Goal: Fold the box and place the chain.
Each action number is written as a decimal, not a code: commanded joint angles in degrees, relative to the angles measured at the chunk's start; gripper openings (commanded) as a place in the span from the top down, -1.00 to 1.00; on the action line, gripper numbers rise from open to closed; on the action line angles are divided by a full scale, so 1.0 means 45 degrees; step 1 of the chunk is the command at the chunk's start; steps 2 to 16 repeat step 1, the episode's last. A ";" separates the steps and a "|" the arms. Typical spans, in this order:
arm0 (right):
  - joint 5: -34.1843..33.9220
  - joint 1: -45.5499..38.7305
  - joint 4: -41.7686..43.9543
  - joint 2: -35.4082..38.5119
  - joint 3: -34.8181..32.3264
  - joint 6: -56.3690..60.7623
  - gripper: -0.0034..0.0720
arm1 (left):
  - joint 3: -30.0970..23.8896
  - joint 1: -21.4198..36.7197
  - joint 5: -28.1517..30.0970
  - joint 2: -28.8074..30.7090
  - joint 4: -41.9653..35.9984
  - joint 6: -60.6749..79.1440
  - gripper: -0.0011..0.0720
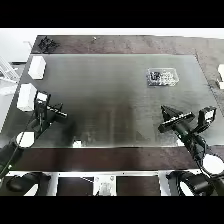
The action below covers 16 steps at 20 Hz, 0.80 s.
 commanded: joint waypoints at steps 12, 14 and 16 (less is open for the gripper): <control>0.0000 0.0010 0.0000 0.0015 -0.0010 0.0000 0.91 | -0.0005 -0.0010 0.0000 0.0010 0.0000 0.0000 0.91; 0.0000 0.0010 0.0000 0.0015 -0.0010 0.0000 0.91 | -0.0005 -0.0010 0.0000 0.0010 0.0000 0.0000 0.91; 0.0000 0.0010 0.0000 0.0015 -0.0010 0.0000 0.91 | -0.0005 -0.0010 0.0000 0.0010 0.0000 0.0000 0.91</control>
